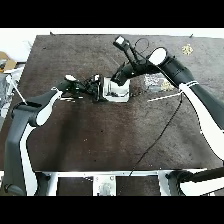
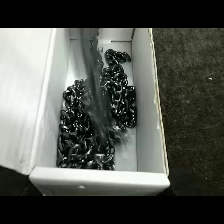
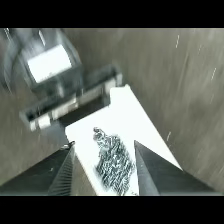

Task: Fold the box and place the chain.

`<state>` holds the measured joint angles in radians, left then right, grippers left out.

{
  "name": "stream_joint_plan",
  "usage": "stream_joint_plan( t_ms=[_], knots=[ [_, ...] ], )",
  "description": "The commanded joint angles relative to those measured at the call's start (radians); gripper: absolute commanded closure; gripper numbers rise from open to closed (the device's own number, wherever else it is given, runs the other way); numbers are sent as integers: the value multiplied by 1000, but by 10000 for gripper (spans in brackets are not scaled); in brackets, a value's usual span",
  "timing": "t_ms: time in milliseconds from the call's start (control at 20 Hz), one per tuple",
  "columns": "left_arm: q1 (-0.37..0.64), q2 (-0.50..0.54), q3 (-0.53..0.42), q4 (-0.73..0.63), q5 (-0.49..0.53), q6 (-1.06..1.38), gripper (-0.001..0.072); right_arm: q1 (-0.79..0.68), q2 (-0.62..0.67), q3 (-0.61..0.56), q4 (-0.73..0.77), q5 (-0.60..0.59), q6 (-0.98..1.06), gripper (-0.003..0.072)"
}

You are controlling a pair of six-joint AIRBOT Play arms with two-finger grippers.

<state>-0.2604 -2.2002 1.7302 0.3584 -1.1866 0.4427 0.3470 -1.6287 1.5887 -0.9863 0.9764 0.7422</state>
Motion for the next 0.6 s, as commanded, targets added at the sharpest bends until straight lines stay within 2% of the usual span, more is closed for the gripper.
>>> stream_joint_plan(
  t_ms=[0,150,250,300,400,550],
  knots=[
    [0,0,0,0,0,0,434,-73,-5,-2,-19,140,122,411],
    [0,0,0,0,0,0,434,-184,53,-48,-13,192,156,411],
    [0,0,0,0,0,0,434,-235,57,-113,-18,178,79,411],
    [0,0,0,0,0,0,434,-248,53,-160,-25,134,24,411],
    [0,0,0,0,0,0,434,-255,0,-204,-24,97,-84,410],
    [0,0,0,0,0,0,434,-254,-117,-156,9,85,-162,410]
  ],
)
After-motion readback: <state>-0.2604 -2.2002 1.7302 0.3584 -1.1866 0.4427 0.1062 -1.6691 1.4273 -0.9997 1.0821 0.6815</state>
